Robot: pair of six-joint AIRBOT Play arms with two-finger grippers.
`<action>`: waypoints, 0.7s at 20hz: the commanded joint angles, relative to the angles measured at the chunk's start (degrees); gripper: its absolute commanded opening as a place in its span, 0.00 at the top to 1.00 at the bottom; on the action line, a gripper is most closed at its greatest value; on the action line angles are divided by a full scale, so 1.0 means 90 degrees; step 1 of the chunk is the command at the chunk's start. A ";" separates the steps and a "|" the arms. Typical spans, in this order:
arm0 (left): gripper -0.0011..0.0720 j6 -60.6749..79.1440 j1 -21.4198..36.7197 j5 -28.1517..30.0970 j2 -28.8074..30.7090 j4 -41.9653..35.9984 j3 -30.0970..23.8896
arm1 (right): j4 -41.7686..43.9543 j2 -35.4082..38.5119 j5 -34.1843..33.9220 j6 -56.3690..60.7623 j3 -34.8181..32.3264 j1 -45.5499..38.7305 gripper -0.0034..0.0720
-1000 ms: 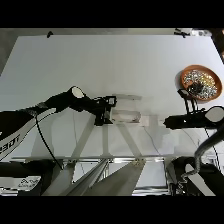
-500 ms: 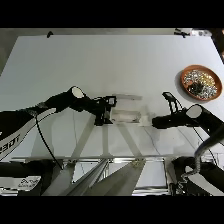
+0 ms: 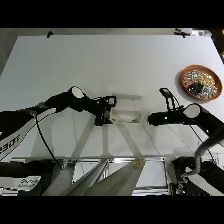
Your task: Fold the box and place the chain.
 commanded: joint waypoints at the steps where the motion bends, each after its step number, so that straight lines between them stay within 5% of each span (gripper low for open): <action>1: 0.49 0.0002 0.0000 0.0002 0.0005 0.0002 -0.0002 | 0.0172 0.0372 0.0024 0.0002 0.0155 0.0124 0.84; 5: 0.49 0.0000 0.0000 0.0002 0.0005 0.0000 -0.0002 | 0.0505 0.0430 0.0233 0.0005 0.0185 0.0182 0.64; 9: 0.49 0.0002 0.0000 0.0002 0.0005 0.0000 -0.0002 | 0.0682 0.0430 0.0325 0.0085 0.0185 0.0350 0.64; 14: 0.49 0.0002 0.0000 0.0002 0.0005 0.0000 -0.0002 | 0.0765 0.0427 0.0665 0.0199 0.0185 0.0350 0.49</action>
